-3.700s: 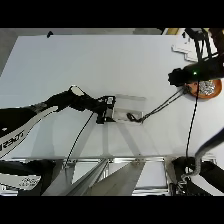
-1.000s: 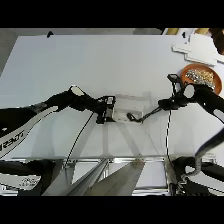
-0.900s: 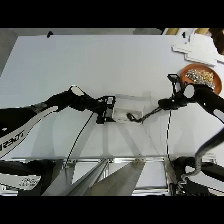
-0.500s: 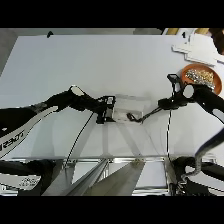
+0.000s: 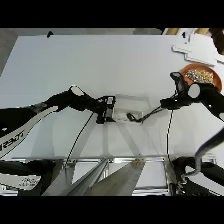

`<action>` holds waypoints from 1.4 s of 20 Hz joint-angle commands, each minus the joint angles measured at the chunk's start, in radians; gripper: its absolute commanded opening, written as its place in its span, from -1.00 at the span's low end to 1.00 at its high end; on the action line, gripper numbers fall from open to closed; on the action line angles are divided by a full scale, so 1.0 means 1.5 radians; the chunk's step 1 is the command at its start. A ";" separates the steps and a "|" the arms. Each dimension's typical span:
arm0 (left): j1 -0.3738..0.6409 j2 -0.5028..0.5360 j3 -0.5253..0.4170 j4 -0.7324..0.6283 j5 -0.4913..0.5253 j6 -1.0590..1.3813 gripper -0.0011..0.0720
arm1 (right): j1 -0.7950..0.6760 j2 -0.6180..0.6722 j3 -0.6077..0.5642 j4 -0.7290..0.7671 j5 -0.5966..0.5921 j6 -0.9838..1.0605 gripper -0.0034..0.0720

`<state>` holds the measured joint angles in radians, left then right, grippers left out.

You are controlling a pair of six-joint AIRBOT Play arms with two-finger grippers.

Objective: Fold the box and place the chain.

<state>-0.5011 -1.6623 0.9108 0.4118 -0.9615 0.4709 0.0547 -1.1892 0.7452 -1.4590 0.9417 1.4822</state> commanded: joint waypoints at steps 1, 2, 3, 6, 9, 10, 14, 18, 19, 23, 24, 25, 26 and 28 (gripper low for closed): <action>0.001 0.001 0.001 0.000 0.000 0.000 -0.60 | 0.000 0.098 0.000 0.020 0.058 -0.002 -0.87; 0.001 0.001 0.001 0.000 0.000 0.000 -0.60 | 0.000 0.132 0.000 0.039 0.076 -0.007 -0.87; 0.001 0.001 0.001 0.000 0.000 0.000 -0.60 | 0.000 0.161 0.000 0.064 0.088 -0.021 -0.87; 0.001 0.001 0.001 0.000 0.000 0.000 -0.60 | 0.000 0.242 0.000 0.162 0.120 -0.060 -0.87; 0.001 0.001 0.001 0.000 0.000 0.000 -0.60 | 0.000 0.304 0.000 0.256 0.136 -0.087 -0.87; 0.001 0.001 0.001 0.000 0.000 0.000 -0.60 | 0.000 0.319 0.000 0.284 0.136 -0.090 -0.87; 0.001 0.001 0.001 0.000 0.000 0.000 -0.60 | 0.012 0.362 0.000 0.409 0.131 -0.131 -0.87; 0.001 0.001 0.001 0.000 0.000 0.000 -0.60 | 0.105 0.366 0.000 0.456 0.071 -0.152 -0.87; 0.001 0.001 0.001 0.000 0.000 0.000 -0.60 | 0.138 0.365 0.000 0.455 0.035 -0.152 -0.87; 0.001 0.001 0.001 0.000 0.000 0.000 -0.60 | 0.246 0.348 0.000 0.435 -0.083 -0.148 -0.87; 0.001 0.001 0.001 0.000 0.000 0.000 -0.60 | 0.259 0.338 0.000 0.422 -0.096 -0.141 -0.87; 0.001 0.001 0.001 0.000 0.000 0.000 -0.60 | 0.267 0.325 0.000 0.407 -0.107 -0.124 -0.87; 0.001 0.001 0.001 0.000 0.000 0.000 -0.60 | 0.267 0.309 0.000 0.402 -0.112 -0.113 -0.87; 0.001 0.001 0.001 0.000 0.000 0.000 -0.60 | 0.268 0.271 0.000 0.401 -0.122 -0.114 -0.87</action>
